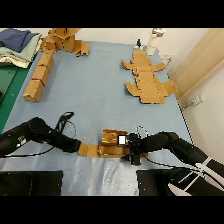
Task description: Fold the box.
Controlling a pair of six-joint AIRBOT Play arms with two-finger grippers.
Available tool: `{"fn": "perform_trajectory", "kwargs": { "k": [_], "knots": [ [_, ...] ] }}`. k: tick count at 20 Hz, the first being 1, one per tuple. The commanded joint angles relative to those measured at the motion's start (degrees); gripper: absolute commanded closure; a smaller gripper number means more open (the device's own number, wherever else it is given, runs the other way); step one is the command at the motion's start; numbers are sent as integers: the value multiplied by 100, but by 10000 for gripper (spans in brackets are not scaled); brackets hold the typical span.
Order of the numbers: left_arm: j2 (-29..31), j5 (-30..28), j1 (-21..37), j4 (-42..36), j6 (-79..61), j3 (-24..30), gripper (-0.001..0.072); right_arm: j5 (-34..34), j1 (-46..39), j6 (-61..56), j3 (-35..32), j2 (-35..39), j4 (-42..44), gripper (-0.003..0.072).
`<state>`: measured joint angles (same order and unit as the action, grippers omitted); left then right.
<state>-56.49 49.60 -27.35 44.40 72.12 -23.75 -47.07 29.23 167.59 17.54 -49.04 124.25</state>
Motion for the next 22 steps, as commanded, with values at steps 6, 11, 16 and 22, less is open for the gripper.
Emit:
{"fn": "perform_trajectory", "kwargs": {
  "k": [6, 11, 16, 22],
  "knots": [
    [-417, -868, -933, -1270, -44, -2, 698, 0, 4, 0, 0, -4, 0, 187],
    [-413, -660, -1403, -1593, -236, -378, 701, -2, 4, 0, 0, -4, 0, 187],
    [-413, -634, -1504, -378, 1088, -680, 698, 0, 4, 0, 0, -4, 0, 187],
    [-413, -203, -1423, 507, 1843, -994, 273, 0, 4, 0, 0, -4, 0, 187]
  ]
}}
